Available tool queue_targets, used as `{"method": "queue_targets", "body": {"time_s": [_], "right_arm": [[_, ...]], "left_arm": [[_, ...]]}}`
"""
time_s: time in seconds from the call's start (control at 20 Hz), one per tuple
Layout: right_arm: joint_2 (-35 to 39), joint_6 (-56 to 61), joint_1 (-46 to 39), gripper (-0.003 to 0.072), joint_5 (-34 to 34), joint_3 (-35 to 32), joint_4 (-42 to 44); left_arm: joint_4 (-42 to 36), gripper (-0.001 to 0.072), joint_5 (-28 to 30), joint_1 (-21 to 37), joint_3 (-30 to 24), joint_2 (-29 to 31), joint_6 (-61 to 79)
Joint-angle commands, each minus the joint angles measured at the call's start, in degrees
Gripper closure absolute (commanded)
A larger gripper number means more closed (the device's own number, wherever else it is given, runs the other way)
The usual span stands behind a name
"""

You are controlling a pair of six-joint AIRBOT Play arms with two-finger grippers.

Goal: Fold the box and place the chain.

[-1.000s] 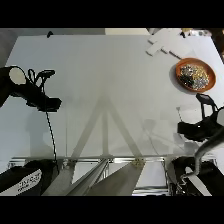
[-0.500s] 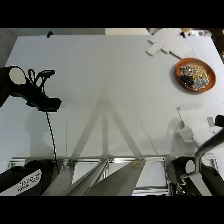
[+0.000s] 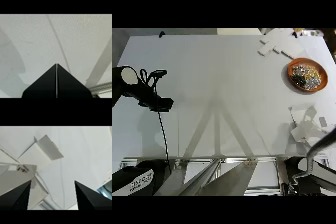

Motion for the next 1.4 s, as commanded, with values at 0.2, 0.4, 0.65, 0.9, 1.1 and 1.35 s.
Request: {"method": "queue_targets", "body": {"time_s": [0.2,0.4,0.65,0.9,1.1,1.35], "right_arm": [[-15.17,-20.20,-7.91,0.0165,-0.35,4.70,3.48],[-19.61,-24.61,-6.75,0.0171,-0.66,4.70,4.83],[-22.71,-24.06,-6.60,0.0236,-0.72,4.70,5.84],[-23.98,-22.58,-6.45,0.0375,0.44,4.52,8.74],[-23.80,-26.12,-5.77,0.0672,7.58,4.52,12.44],[-17.90,-28.02,4.52,0.0674,8.20,3.96,28.15]], "left_arm": [[0.00,0.0698,0.02,0.02,-0.02,0.04,0.00],[0.00,0.0698,0.00,0.02,-0.02,0.04,0.00],[0.00,0.0698,0.02,0.02,-0.02,0.04,0.00],[0.00,0.0698,0.02,0.02,-0.02,0.04,0.00],[0.00,0.0698,0.02,0.02,-0.02,0.04,0.00],[0.00,0.0698,0.02,0.02,-0.02,0.04,0.00]]}}
